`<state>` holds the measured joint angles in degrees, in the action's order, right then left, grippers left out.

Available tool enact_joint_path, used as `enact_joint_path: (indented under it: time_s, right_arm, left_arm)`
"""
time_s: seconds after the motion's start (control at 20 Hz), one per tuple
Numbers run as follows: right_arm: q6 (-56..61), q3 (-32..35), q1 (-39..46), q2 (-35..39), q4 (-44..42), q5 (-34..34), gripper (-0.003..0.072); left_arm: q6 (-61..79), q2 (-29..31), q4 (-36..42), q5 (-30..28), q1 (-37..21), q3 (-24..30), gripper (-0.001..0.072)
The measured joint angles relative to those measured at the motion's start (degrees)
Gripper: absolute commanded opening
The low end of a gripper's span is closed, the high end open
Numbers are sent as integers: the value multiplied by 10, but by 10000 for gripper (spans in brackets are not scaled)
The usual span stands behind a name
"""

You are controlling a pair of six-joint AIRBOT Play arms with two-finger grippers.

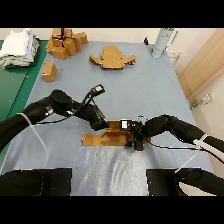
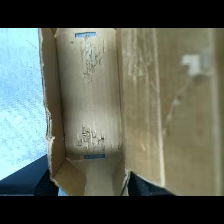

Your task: Fold the box.

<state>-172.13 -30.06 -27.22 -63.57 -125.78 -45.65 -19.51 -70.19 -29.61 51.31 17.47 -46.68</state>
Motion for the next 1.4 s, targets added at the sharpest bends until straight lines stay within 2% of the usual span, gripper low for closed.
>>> enact_joint_path:
  time_s: [0.05,0.1,0.25,0.4,0.45,0.6,0.9,1.15,1.4]
  right_arm:
    - [0,0,0,0,0,0,502]
    - [0,0,0,0,0,1,502]
    - [0,0,0,0,0,2,502]
    - [0,0,0,0,0,2,502]
    - [0,0,0,0,0,2,502]
    - [0,0,0,0,0,2,502]
    - [0,0,0,0,0,2,502]
    - [0,0,0,0,0,2,502]
    - [0,0,0,0,0,2,502]
  left_arm:
    - [-51,20,-31,14,-8,0,371]
    - [-112,37,-62,32,-14,0,22]
    - [-276,66,-109,109,-12,5,11]
    - [-388,75,-83,142,38,18,11]
    - [-409,76,-68,132,59,20,12]
    - [-451,66,-28,56,112,14,12]
    - [-484,7,-1,-84,111,-10,11]
    - [-490,-70,-7,-118,97,-14,11]
    - [-491,-125,-10,-109,93,-15,11]
